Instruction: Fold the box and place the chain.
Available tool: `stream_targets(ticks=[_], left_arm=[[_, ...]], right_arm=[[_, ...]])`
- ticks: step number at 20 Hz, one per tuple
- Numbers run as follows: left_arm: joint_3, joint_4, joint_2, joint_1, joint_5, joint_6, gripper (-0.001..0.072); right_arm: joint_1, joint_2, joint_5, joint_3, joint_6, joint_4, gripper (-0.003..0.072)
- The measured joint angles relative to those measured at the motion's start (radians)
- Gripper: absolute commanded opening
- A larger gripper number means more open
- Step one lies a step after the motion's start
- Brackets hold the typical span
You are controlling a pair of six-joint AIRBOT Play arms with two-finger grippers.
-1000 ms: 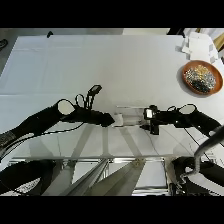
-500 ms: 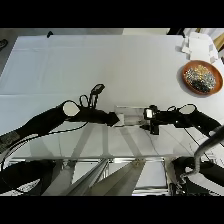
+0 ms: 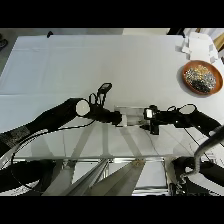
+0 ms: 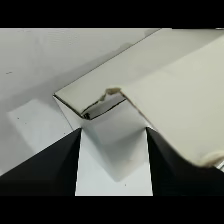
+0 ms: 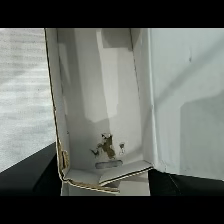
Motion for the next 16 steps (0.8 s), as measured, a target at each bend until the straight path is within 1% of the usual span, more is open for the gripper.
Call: stream_targets(ticks=[7, 10, 14, 15, 16], left_arm=[[0.14, 0.212, -0.095, -0.053, -0.153, -0.268, 0.0457], [0.195, 0.272, -0.128, -0.07, -0.192, -0.376, 0.0456], [0.283, 0.306, -0.19, -0.086, -0.258, -0.482, 0.0453], [0.302, 0.312, -0.206, -0.088, -0.278, -0.507, 0.0445], [0.319, 0.317, -0.22, -0.09, -0.298, -0.536, 0.0398]], right_arm=[[0.0, 0.0, 0.0, 0.0, 0.0, 0.0, 0.0406], [0.0, 0.0, 0.0, 0.0, 0.0, 0.0, 0.0406], [0.0, 0.0, 0.0, 0.0, 0.0, 0.0, 0.0406], [0.0, 0.0, 0.0, 0.0, 0.0, 0.0, 0.0406], [0.0, 0.0, 0.0, 0.0, 0.0, 0.0, 0.0406]])
